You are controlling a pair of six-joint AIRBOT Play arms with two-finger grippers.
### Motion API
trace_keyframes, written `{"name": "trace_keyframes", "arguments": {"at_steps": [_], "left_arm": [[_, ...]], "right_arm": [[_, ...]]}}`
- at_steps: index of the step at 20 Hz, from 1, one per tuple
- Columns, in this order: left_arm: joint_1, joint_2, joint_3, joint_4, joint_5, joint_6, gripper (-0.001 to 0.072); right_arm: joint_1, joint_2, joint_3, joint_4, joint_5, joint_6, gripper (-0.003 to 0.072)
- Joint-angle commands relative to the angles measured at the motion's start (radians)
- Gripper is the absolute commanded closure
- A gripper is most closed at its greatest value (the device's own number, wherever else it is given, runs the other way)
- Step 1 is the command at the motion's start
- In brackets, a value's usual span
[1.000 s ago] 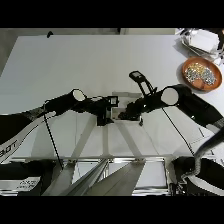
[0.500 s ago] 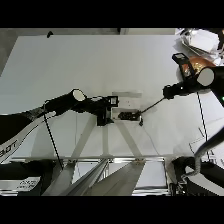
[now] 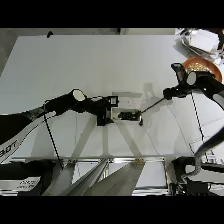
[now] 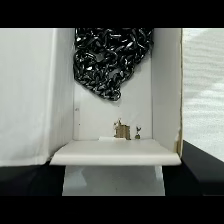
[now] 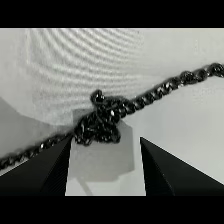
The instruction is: Fold the box and place the chain.
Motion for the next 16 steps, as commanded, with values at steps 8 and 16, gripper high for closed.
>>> {"name": "trace_keyframes", "arguments": {"at_steps": [8, 16], "left_arm": [[0.001, 0.001, 0.0, 0.0, -0.001, 0.0, 0.0457], [0.001, 0.001, 0.0, 0.0, -0.001, 0.0, 0.0457]], "right_arm": [[-0.003, -0.023, 0.002, 0.025, 0.01, -0.026, 0.068], [0.027, 0.317, 0.003, 0.044, 0.14, -0.048, 0.0681]]}}
